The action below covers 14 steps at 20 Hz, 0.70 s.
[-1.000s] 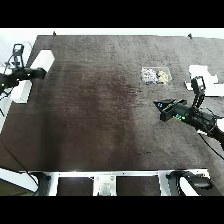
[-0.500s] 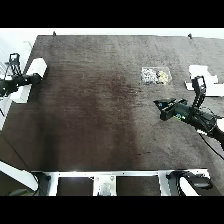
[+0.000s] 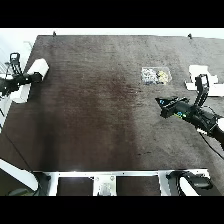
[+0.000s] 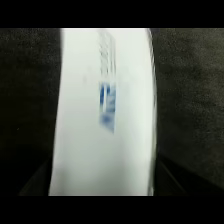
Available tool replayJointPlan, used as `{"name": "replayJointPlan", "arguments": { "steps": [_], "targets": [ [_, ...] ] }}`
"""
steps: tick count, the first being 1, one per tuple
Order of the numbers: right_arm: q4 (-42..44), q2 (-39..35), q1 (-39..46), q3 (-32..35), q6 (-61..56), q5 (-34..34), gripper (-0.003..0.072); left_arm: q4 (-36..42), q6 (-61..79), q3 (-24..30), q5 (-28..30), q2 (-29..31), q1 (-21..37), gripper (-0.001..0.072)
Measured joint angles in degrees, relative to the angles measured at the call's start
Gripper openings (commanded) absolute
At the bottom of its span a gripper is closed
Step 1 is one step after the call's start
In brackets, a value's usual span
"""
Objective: Fold the box and place the chain.
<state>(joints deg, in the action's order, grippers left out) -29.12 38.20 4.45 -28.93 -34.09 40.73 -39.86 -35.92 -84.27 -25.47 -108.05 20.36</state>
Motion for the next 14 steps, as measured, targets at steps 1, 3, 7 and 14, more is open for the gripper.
{"name": "replayJointPlan", "arguments": {
  "steps": [1,3,7,14],
  "targets": [
    [0.04,0.0,0.0,-0.02,0.0,-0.07,0.0018,0.0,-0.09,-0.02,-0.02,-0.04,0.02,0.0712],
    [0.07,0.0,0.0,-0.02,0.0,-0.17,0.008,-0.2,-0.2,-0.02,-0.31,-0.15,0.07,0.0714],
    [0.15,0.0,0.0,-0.02,0.0,-0.26,0.0205,-0.17,-0.17,-0.2,-0.9,0.61,0.09,0.072],
    [0.15,0.0,0.0,-0.13,0.02,-0.46,0.0019,-0.96,-0.04,-1.68,-7.65,6.43,0.11,0.002]
  ]
}}
